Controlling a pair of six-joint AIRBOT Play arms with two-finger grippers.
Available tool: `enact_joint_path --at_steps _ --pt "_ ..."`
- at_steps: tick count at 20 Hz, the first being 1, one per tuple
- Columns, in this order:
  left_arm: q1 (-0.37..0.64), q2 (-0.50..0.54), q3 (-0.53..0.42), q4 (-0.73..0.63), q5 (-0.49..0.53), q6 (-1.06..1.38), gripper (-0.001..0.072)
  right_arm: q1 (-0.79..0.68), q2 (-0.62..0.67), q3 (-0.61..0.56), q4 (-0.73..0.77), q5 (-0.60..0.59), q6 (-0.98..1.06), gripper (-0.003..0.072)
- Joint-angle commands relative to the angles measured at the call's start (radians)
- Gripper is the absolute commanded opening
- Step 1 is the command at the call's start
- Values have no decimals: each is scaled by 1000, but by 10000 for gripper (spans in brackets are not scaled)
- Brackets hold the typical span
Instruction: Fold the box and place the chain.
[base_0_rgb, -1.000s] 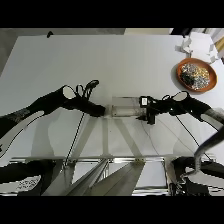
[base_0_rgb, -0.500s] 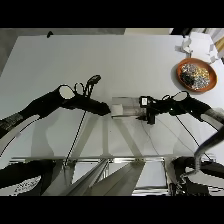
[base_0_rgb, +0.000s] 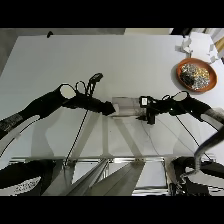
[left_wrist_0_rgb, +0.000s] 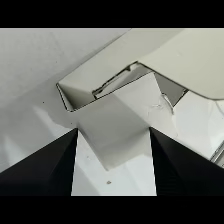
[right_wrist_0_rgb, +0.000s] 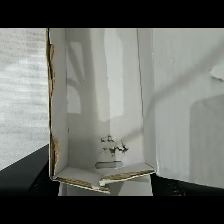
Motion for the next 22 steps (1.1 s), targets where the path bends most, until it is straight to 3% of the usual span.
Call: enact_joint_path --at_steps 1,12,18,22 --pt "-18 -2 3 11 21 -16 494 0 0 0 0 0 0 457" --pt "-143 -98 177 404 -17 -523 494 0 0 0 0 0 0 457" --pt "-210 -193 323 571 -169 -784 491 0 0 0 0 0 0 457" --pt "-219 -267 446 594 -291 -919 486 0 0 0 0 0 0 457"
